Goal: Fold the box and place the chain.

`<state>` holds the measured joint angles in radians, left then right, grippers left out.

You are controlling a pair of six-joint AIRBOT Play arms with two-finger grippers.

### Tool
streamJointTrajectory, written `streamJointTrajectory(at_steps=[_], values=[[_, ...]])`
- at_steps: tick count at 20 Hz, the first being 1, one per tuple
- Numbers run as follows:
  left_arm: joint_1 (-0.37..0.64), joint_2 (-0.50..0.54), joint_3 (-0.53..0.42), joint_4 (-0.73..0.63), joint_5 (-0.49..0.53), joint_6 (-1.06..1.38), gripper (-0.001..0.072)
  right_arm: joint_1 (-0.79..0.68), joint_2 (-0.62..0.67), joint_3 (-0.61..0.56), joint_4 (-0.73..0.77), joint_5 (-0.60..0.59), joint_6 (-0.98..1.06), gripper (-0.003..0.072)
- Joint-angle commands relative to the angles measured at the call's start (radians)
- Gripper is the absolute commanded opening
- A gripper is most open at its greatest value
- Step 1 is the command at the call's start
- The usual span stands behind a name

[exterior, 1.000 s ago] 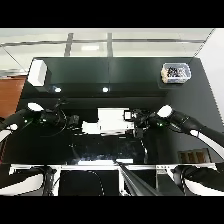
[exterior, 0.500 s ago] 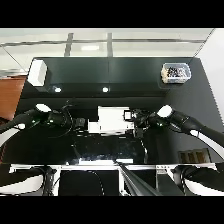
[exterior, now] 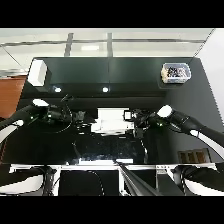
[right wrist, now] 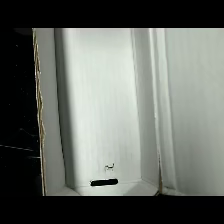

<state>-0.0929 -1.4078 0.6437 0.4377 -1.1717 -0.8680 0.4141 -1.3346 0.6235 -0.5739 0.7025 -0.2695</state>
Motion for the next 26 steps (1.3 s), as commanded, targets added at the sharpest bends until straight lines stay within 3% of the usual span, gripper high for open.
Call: streamJointTrajectory(at_steps=[1, 3, 5, 11, 16, 18, 26], values=[[-0.039, -0.001, 0.041, -0.008, -0.033, -0.061, 0.0583, 0.000, 0.000, 0.000, 0.000, 0.000, 0.000, 0.0225], [-0.085, -0.001, 0.073, 0.001, -0.032, -0.121, 0.0573, 0.000, 0.000, 0.000, 0.000, 0.000, 0.001, 0.0225], [-0.125, 0.000, 0.116, 0.052, -0.029, -0.194, 0.0488, 0.000, 0.000, 0.000, 0.000, 0.000, 0.000, 0.0225], [-0.226, 0.000, 0.232, 0.233, -0.014, -0.430, 0.0483, 0.000, 0.000, 0.000, 0.000, 0.000, 0.000, 0.0225], [-0.316, 0.000, 0.305, 0.461, 0.019, -0.687, 0.0479, 0.000, 0.000, 0.000, 0.000, 0.000, 0.000, 0.0225], [-0.341, 0.000, 0.333, 0.525, 0.014, -0.736, 0.0358, 0.000, 0.000, 0.000, 0.000, 0.000, 0.000, 0.0225], [-0.472, 0.000, 0.378, 0.702, 0.039, -0.962, 0.0354, 0.000, 0.000, 0.000, 0.000, 0.000, 0.001, 0.0225]])
